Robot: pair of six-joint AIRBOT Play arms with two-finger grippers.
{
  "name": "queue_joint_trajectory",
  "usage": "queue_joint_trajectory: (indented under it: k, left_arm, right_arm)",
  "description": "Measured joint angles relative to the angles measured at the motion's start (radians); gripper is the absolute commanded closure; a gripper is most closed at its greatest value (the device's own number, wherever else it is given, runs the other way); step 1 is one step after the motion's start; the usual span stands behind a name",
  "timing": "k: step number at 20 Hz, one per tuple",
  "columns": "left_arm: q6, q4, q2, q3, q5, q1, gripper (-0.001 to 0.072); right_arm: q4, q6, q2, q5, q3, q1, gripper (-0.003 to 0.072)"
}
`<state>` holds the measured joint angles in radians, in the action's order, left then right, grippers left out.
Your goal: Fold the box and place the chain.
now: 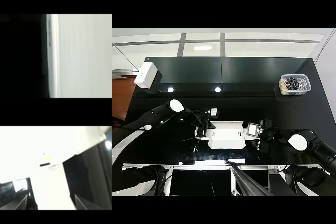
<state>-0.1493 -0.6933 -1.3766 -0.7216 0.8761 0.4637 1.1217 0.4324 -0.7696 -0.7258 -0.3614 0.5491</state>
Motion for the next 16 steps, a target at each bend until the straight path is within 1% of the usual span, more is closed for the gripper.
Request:
queue_joint_trajectory:
  k: [4,16]
  left_arm:
    - [0.003,0.01,-0.022,-0.003,0.002,0.004,0.0684]
    - [0.005,0.006,-0.031,-0.003,-0.007,0.005,0.0683]
  right_arm:
    - [-0.014,-0.021,-0.005,-0.025,0.0,0.001,-0.0007]
    - [-0.166,-0.127,-0.074,-0.039,0.0,0.027,-0.0006]
